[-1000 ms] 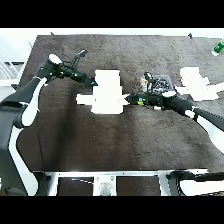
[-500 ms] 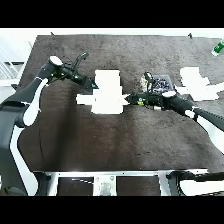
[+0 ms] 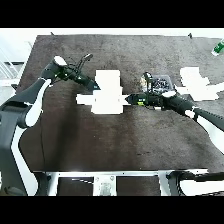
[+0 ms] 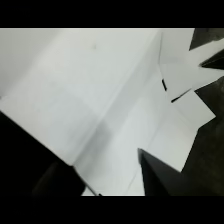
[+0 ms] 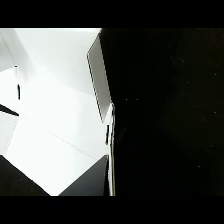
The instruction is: Fold the box and place the chain.
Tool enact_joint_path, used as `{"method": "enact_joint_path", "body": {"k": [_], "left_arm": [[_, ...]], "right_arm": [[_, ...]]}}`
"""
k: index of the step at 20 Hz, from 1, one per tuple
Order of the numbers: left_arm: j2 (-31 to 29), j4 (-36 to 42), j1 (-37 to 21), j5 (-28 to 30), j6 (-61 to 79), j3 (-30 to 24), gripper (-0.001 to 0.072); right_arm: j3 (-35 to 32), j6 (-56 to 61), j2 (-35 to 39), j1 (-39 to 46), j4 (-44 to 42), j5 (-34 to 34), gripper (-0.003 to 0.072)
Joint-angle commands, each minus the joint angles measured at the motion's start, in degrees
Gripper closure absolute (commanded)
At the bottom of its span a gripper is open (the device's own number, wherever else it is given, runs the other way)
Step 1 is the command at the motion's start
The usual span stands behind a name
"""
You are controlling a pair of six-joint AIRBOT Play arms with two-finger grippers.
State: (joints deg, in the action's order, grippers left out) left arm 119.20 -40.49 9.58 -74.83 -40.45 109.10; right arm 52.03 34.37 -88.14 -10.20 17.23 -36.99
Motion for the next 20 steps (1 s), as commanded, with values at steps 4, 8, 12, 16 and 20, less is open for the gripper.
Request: {"method": "enact_joint_path", "body": {"k": [4, 8, 12, 16, 20], "left_arm": [[0.0, -0.2, -0.2, -0.9, 0.8, 0.1, 0.0283], [0.0, 3.6, -0.2, -2.2, 3.6, 0.1, 0.0358], [0.0, 3.2, -0.2, -3.9, 3.8, 0.0, 0.0358], [0.0, 2.9, -0.2, -5.4, 4.5, 0.1, 0.0361], [0.0, 1.5, -0.2, -5.8, 4.8, 0.1, 0.0363]], "right_arm": [[0.0, 0.0, 0.0, 0.0, 0.3, 0.0, 0.0676], [0.0, 0.0, 0.0, 0.0, 0.3, 0.0, 0.0676], [0.0, 0.0, 0.0, 0.0, 0.3, 0.0, 0.0676], [0.0, -0.2, 0.0, 0.0, 0.3, 0.0, 0.0676], [0.0, -0.2, 0.0, 0.0, 0.3, 0.0, 0.0676]]}}
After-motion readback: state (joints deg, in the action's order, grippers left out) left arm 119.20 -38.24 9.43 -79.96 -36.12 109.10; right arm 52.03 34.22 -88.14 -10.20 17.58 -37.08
